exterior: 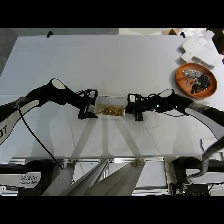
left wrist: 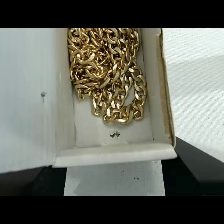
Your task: Fold the box and place the chain.
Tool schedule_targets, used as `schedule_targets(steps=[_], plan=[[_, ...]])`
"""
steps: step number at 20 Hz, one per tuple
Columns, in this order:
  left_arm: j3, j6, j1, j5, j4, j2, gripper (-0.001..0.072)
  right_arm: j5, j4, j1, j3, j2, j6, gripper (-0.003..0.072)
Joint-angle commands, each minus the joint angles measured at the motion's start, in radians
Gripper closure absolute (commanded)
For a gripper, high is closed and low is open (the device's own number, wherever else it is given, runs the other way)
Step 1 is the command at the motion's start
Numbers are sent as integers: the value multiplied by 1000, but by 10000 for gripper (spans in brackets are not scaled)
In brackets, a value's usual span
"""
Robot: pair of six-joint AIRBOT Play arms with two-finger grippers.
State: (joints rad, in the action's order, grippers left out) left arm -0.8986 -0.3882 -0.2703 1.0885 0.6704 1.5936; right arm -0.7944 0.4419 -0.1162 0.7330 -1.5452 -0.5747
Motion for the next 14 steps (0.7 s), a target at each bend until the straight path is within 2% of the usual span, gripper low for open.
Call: schedule_targets(steps=[1, 7, 11, 14], plan=[[-1, 0, 1, 0, -1, 0, 374, 30, 68, -3, -1, 3, 55, 675], [-1, 0, 1, 0, 0, 0, 374, 29, 266, -3, -1, 91, 337, 676], [-1, 0, 1, 0, -1, 0, 374, 7, 331, -3, -1, 205, 559, 677], [-1, 0, 1, 0, 0, 0, 374, -42, 338, -3, -1, 308, 633, 677]])
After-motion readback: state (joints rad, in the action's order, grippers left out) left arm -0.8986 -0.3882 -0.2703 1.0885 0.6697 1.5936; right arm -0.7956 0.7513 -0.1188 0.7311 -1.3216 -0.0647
